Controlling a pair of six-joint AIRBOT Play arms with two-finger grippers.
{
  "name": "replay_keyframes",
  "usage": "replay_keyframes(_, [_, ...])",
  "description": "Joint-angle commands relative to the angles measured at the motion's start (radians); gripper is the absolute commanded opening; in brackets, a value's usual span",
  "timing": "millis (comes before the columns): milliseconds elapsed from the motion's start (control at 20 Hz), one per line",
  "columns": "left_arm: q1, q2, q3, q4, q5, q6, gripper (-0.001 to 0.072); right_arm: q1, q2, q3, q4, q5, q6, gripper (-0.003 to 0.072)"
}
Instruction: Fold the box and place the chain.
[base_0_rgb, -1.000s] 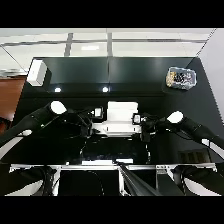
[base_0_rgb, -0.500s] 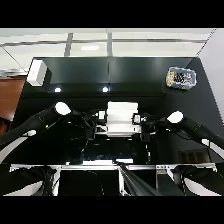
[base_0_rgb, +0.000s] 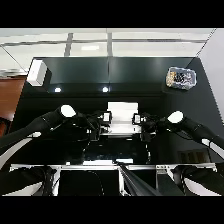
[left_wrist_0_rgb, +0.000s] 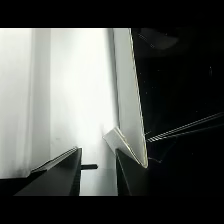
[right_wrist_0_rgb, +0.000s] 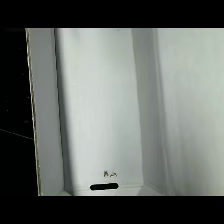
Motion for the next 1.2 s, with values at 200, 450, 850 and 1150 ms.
replay_keyframes(200, [-0.004, -0.003, 0.001, -0.012, 0.007, -0.047, 0.0134, 0.000, -0.001, 0.001, 0.002, -0.001, 0.003, 0.0442])
replay_keyframes(450, [-0.004, -0.016, 0.001, -0.012, 0.014, -0.100, 0.0213, 0.000, -0.001, 0.001, 0.002, -0.002, 0.003, 0.0442])
replay_keyframes(850, [-0.002, -0.013, 0.001, 0.000, 0.008, -0.140, 0.0149, 0.000, -0.001, 0.001, 0.002, -0.002, 0.003, 0.0442])
replay_keyframes(1150, [0.145, 0.174, 0.001, 0.332, -0.138, -0.664, 0.0028, 0.000, -0.001, 0.001, 0.002, -0.002, 0.003, 0.0442])
